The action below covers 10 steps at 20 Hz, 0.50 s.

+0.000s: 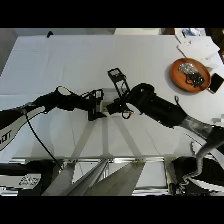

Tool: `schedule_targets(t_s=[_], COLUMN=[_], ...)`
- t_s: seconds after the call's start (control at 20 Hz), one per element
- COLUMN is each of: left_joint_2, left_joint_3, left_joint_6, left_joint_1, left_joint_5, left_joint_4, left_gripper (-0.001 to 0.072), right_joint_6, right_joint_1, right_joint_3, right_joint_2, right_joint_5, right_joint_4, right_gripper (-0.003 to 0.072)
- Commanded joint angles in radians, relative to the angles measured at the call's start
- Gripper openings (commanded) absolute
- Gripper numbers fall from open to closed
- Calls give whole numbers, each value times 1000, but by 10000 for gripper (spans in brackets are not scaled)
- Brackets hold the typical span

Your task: Fold the box and place the chain.

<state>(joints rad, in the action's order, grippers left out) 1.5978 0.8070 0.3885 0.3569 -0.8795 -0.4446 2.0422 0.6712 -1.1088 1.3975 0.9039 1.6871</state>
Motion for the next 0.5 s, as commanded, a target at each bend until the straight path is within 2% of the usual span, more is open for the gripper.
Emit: schedule_targets(t_s=[0.0,0.15,0.2,0.3,0.45], left_joint_2=[0,0,0,0,0], left_joint_3=[0,0,0,0,0], left_joint_6=[0,0,0,0,0], left_joint_1=[0,0,0,0,0], left_joint_5=[0,0,0,0,0], left_joint_4=[0,0,0,0,0], left_gripper=[255,255,255,255,255], right_joint_6=[4,3,-9,-39,-95], right_joint_1=[2,2,2,2,2], right_joint_3=[0,0,-1,-1,-1], right_joint_2=[70,99,93,60,-28], right_joint_5=[-12,-12,-13,-11,20], right_joint_4=[11,6,5,8,33], right_gripper=[14,16,57,258,260])
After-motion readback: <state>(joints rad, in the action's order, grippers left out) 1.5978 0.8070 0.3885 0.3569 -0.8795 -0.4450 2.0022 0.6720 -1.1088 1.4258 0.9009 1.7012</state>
